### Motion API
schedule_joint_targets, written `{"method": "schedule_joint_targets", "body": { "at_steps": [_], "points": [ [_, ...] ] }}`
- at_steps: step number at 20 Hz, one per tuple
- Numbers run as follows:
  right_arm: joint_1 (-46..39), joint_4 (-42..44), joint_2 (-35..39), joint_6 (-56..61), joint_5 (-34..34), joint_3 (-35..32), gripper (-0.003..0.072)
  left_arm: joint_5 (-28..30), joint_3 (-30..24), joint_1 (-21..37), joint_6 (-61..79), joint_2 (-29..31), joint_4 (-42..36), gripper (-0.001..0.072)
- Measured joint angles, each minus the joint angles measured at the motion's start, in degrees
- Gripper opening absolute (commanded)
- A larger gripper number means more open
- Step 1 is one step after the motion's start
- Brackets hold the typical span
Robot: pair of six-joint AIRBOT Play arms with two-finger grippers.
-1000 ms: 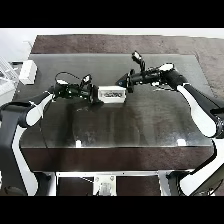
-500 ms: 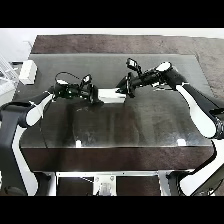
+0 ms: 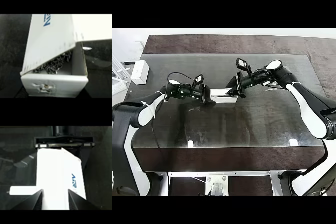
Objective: Fold the box and place the chain.
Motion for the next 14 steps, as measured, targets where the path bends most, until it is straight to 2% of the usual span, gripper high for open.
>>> {"method": "schedule_joint_targets", "body": {
  "at_steps": [14],
  "points": [
    [2.2, -3.8, -1.3, 0.0, -6.1, 0.0, 0.0385, -0.1, 0.0, 0.0, 0.0, 0.0, 0.0, 0.0522]
  ]
}}
